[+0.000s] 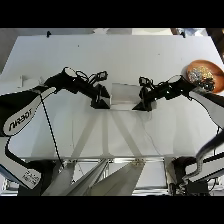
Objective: Fold the box and place the chain.
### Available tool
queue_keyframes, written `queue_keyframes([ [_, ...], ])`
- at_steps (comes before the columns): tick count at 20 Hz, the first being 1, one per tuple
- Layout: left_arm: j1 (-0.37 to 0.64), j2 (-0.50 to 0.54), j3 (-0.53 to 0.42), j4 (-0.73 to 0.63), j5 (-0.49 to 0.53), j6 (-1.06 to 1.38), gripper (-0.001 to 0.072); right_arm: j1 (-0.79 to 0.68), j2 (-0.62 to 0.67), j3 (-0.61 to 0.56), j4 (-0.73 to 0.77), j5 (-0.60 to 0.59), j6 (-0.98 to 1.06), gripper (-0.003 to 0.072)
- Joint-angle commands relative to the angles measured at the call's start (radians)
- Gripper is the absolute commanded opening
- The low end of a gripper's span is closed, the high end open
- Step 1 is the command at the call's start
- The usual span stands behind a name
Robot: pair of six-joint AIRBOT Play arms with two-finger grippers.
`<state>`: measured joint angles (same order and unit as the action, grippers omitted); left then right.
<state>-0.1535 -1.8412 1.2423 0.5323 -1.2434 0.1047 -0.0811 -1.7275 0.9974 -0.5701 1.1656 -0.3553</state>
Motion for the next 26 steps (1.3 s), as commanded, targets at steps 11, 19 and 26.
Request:
queue_keyframes([
  [11,0.088,0.004,-0.002,0.030,-0.015,-0.030,0.0706,0.001,0.001,0.000,-0.005,0.005,-0.001,0.0339],
  [19,0.072,0.183,-0.319,-0.215,0.225,0.314,0.0705,0.001,0.001,0.000,-0.005,0.004,-0.001,0.0339],
  [26,0.071,0.192,-0.375,-0.343,0.175,0.539,0.0705,0.001,0.001,0.000,-0.005,0.004,-0.001,0.0339],
])
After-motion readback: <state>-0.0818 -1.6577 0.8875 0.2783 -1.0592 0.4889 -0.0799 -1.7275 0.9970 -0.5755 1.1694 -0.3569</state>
